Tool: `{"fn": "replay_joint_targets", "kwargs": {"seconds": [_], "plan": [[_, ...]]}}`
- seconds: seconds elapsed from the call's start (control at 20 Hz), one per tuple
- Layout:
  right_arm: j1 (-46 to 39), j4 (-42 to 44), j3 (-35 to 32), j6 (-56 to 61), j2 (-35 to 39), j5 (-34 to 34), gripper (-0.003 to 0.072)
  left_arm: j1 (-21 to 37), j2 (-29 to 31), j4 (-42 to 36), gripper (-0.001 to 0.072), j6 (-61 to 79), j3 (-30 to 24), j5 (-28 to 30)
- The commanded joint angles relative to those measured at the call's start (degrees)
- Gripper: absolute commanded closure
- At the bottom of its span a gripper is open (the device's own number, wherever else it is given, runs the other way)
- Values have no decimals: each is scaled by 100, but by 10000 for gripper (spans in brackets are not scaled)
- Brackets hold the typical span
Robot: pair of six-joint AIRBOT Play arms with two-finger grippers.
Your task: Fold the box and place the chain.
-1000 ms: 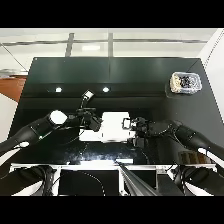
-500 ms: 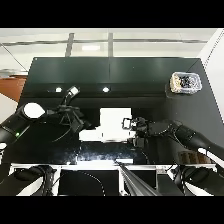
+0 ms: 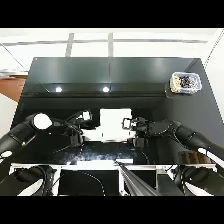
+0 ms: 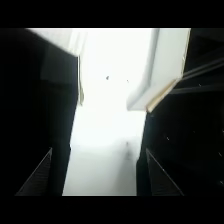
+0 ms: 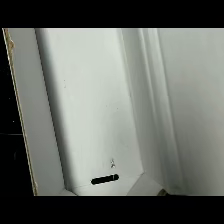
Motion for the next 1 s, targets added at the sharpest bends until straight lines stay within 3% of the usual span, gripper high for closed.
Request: {"fn": "replay_joint_targets", "kwargs": {"seconds": [0.0,0.2,0.4,0.55,0.6,0.65,0.7,0.95], "plan": [[7,4,0,2,2,0,146,-579,-168,-164,5,251,-76,717],[7,4,0,4,2,-2,146,-955,-457,-424,7,306,-72,857],[7,4,0,4,2,-2,146,-964,-472,-522,6,306,-70,1285],[7,2,0,4,2,-2,146,-966,-472,-535,34,306,-68,1174],[7,4,0,2,2,-2,145,-966,-472,-533,155,308,-68,1054],[7,4,0,4,2,0,145,-966,-472,-533,342,310,-68,933],[7,4,0,4,2,-2,146,-966,-472,-533,434,310,-68,870],[7,4,0,2,2,-2,146,-975,-472,-907,436,455,-68,1038]]}}
